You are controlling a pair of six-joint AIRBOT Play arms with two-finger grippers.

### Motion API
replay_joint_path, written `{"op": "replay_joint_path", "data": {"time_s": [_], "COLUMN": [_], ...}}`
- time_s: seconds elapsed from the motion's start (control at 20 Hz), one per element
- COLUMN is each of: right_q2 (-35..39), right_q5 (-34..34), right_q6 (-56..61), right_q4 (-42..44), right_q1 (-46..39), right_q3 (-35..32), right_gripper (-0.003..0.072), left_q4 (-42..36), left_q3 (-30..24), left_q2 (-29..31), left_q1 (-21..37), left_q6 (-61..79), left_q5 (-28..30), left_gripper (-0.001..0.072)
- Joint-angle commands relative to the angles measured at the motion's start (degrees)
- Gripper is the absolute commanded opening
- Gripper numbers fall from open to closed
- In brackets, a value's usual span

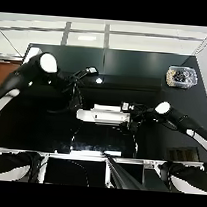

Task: Fold the box and place the chain.

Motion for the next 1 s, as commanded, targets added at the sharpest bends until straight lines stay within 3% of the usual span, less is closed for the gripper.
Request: {"op": "replay_joint_path", "data": {"time_s": [0.0,0.1,0.2,0.3,0.4,0.5,0.65,0.75,0.95], "right_q2": [-0.02,-0.02,0.0,-0.02,-0.02,-0.02,-0.02,-0.02,-0.02], "right_q5": [0.02,0.02,0.02,0.02,0.0,0.0,0.0,0.0,0.0], "right_q6": [0.0,0.0,0.0,0.02,0.02,0.02,0.02,0.02,0.02], "right_q4": [-0.02,-0.02,-0.02,0.0,0.0,0.0,0.0,0.0,0.0], "right_q1": [0.07,0.07,0.07,0.07,0.07,0.07,0.07,0.07,0.07], "right_q3": [-0.02,-0.02,-0.04,-0.02,-0.02,-0.04,-0.02,-0.04,-0.02], "right_gripper": [0.0079,0.0079,0.0078,0.0079,0.0079,0.0079,0.0079,0.0079,0.0079], "left_q4": [-21.75,-31.04,-42.36,-54.86,-64.5,-56.96,-16.57,2.91,4.37], "left_q3": [-12.68,-17.27,-19.61,-19.56,-18.23,-13.9,-3.54,1.75,3.63], "left_q2": [5.31,3.56,1.05,-1.88,-4.85,-9.14,-14.16,-15.98,-16.63], "left_q1": [-0.48,-1.16,-1.55,-1.99,-1.84,-2.05,-5.55,-7.52,-8.9], "left_q6": [-4.07,2.58,10.43,19.32,23.76,21.4,-6.38,-19.69,-18.36], "left_q5": [5.35,10.91,22.01,32.72,38.1,37.92,35.69,30.71,26.25], "left_gripper": [0.0027,0.0027,0.0027,0.0027,0.0026,0.0024,0.0024,0.0025,0.0025]}}
